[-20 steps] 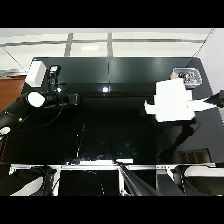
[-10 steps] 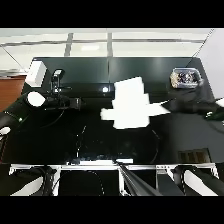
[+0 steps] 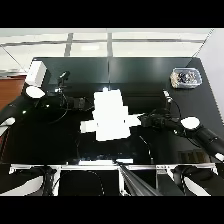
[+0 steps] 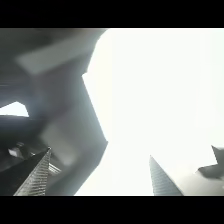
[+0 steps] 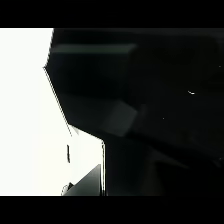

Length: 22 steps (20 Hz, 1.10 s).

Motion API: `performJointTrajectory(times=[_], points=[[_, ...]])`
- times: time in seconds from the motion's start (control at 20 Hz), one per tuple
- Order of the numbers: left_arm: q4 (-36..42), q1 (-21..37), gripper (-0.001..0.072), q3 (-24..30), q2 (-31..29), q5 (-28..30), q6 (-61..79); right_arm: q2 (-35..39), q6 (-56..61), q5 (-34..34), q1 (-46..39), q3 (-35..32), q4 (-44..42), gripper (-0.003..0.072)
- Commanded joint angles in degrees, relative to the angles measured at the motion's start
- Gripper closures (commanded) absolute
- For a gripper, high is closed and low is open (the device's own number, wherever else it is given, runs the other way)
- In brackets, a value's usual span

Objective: Fold the box and place the chain.

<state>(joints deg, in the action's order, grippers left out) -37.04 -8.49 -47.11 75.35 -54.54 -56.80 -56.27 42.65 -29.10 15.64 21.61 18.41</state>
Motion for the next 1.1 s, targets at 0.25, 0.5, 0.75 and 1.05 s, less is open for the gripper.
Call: performJointTrajectory(times=[0.25, 0.5, 0.75, 1.05], points=[[4.76, -3.1, 0.0001, -14.47, 18.03, -16.06, 8.5, 0.15, 0.17, 2.21, 1.99, -0.55, -0.63, 0.0677], [-1.4, -4.55, 0.006, -21.18, 24.37, -24.2, 9.27, 0.15, 0.17, 2.21, 1.99, -0.55, -0.63, 0.0676], [-1.57, -4.46, 0.0341, -23.43, 26.56, -28.2, 16.85, 0.15, 0.17, 2.16, 1.99, -0.55, -0.63, 0.0676], [-1.64, -4.37, 0.0603, -23.54, 26.84, -28.2, 20.85, 0.15, 0.17, -0.35, 1.99, -0.55, -0.66, 0.0675]])
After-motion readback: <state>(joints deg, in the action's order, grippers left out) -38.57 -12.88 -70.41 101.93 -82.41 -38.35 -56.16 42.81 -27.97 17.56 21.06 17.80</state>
